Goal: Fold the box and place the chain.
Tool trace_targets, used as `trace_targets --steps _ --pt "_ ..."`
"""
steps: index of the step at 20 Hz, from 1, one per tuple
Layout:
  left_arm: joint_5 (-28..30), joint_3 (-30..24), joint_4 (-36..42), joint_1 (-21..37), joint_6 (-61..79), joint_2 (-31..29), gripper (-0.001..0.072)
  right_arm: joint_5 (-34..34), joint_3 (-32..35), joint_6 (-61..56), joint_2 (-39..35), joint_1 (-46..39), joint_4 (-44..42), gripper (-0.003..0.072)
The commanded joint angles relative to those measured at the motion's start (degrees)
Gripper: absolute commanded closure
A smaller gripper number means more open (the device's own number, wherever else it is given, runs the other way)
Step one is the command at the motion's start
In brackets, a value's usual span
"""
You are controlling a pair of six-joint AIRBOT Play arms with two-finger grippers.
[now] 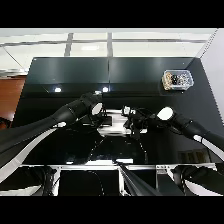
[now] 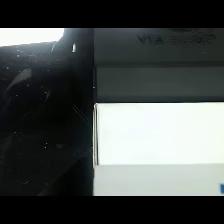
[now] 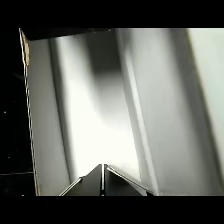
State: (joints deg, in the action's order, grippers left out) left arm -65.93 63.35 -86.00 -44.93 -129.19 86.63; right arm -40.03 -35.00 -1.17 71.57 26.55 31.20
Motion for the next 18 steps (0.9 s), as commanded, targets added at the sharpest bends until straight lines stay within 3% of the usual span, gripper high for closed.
trace_targets --steps 1,5,7,10,13,18 --pt "-0.11 0.07 -0.04 0.00 0.02 0.02 0.0684 -3.78 -0.98 -17.77 -3.37 -2.23 5.09 0.0676" --pt "-0.11 0.07 -0.07 0.00 0.02 0.02 0.0685 -18.27 -4.98 -48.28 -14.27 -16.48 19.67 0.0676" --pt "-0.11 0.07 -0.09 0.00 0.02 0.02 0.0685 -19.91 -4.35 -59.10 -16.44 -27.28 24.00 0.0676" --pt "-0.11 0.07 -0.09 0.00 0.02 0.02 0.0685 -14.64 1.97 -70.42 -15.30 -40.63 18.97 0.0675" --pt "-0.11 0.07 -0.09 0.00 0.04 0.02 0.0685 -19.26 7.43 -66.66 -10.88 -43.80 10.47 0.0676" --pt "-0.09 0.07 -0.09 0.02 0.02 0.02 0.0685 -22.45 8.83 -59.65 -2.80 -37.03 6.08 0.0675"
